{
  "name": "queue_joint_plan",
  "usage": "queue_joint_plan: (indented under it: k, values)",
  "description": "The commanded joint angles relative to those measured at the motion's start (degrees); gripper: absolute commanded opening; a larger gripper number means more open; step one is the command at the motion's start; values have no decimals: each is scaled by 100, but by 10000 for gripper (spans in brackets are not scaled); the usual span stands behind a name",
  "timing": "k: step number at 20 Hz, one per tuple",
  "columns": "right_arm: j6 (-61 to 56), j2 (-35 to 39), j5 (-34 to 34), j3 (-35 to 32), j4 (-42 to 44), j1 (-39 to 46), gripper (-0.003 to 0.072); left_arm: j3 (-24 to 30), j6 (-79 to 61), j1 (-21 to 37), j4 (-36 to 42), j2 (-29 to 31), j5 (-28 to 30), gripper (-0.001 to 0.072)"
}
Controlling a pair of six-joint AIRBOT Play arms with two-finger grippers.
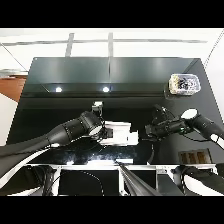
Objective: Fold the box and place the chain.
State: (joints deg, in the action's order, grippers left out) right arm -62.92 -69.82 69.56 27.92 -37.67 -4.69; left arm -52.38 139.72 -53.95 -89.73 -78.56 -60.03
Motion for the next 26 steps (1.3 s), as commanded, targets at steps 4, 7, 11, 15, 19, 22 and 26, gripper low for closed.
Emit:
queue_joint_plan:
  k: [4,7,11,15,19,22,26]
  values:
    - [299,-9,516,479,354,-466,714,-4,0,2,2,-4,0,27]
    - [170,-9,260,531,354,-885,707,-4,0,2,2,-4,-2,27]
    - [-413,-9,-509,566,332,-1613,588,-4,0,2,2,-4,-2,27]
    - [-1158,-9,-1340,730,188,-2286,587,-4,-2,2,2,-4,-4,27]
    - [-2592,-9,-1646,1071,-1235,-2809,588,-4,-2,2,2,-4,-9,27]
    - [-2999,-9,-1646,1178,-1657,-2951,588,-4,-2,2,2,-4,-9,27]
    - [-3342,-9,-1648,1309,-1847,-3071,515,-4,-2,2,2,-4,-9,27]
